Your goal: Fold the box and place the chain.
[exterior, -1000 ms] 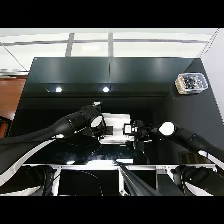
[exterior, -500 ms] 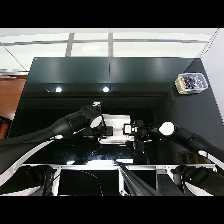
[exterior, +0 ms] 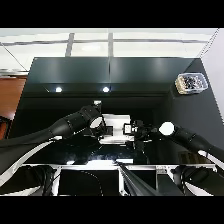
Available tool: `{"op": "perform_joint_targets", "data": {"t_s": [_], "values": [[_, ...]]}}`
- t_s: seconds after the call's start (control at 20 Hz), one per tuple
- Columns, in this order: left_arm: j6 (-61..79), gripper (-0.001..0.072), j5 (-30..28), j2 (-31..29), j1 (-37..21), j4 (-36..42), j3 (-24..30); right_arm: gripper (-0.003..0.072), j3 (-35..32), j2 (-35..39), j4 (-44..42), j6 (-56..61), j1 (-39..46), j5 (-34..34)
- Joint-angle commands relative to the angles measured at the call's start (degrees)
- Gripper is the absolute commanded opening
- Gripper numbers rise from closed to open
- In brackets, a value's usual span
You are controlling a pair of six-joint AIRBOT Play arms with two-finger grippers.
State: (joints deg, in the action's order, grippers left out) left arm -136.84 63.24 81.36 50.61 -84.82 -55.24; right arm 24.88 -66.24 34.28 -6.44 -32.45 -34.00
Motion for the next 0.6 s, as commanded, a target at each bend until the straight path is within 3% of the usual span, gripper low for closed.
{"op": "perform_joint_targets", "data": {"t_s": [0.0,0.55], "values": [[0.3,0.002,0.2,0.0,0.1,-0.2,0.0,0.0042,0.0,0.0,0.0,-0.1,0.0,0.0],[0.2,0.0022,-0.1,0.0,0.0,0.1,0.0,0.0042,0.0,0.0,-0.2,-0.1,-0.1,-0.9]]}}
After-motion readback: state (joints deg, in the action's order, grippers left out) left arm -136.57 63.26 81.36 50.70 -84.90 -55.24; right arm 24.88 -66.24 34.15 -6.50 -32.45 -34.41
